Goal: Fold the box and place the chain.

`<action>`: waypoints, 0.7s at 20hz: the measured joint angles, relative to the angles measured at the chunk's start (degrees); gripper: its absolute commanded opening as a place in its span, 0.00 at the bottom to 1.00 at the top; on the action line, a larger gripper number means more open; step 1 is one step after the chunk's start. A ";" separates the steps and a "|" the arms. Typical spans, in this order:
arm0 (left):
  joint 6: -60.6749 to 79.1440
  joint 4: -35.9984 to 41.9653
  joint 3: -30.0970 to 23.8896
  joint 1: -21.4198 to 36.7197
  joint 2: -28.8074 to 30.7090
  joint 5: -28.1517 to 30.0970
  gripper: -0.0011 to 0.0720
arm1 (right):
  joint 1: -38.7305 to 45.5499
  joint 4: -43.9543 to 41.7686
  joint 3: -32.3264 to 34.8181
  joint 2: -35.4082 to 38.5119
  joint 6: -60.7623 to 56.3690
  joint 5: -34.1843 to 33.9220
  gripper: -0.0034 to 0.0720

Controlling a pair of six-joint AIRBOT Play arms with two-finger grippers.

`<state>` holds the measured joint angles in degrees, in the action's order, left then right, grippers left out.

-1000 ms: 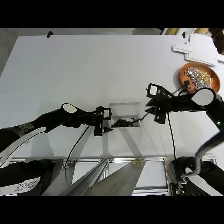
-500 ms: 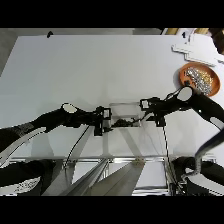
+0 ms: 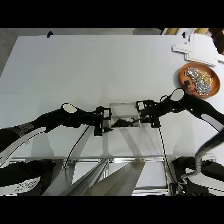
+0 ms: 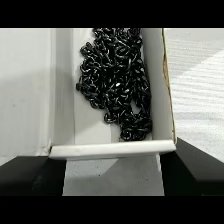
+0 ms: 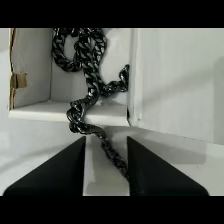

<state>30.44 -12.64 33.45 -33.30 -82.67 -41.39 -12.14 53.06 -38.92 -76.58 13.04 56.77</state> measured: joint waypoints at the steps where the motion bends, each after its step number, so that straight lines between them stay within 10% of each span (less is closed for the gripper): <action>1: 0.00 0.00 0.00 0.00 0.00 0.00 0.03 | 0.00 -0.20 0.04 -0.20 0.13 0.46 0.24; 3: 0.00 0.00 0.00 -0.02 0.00 0.00 0.03 | 0.00 -0.46 0.07 -0.31 0.33 1.77 0.07; 14: 0.00 0.00 0.00 0.00 0.00 0.00 0.03 | 0.00 0.81 0.11 14.69 -11.34 7.91 0.06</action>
<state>30.44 -12.64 33.45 -33.30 -82.67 -41.39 -12.14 53.87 -38.81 -61.89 1.69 64.69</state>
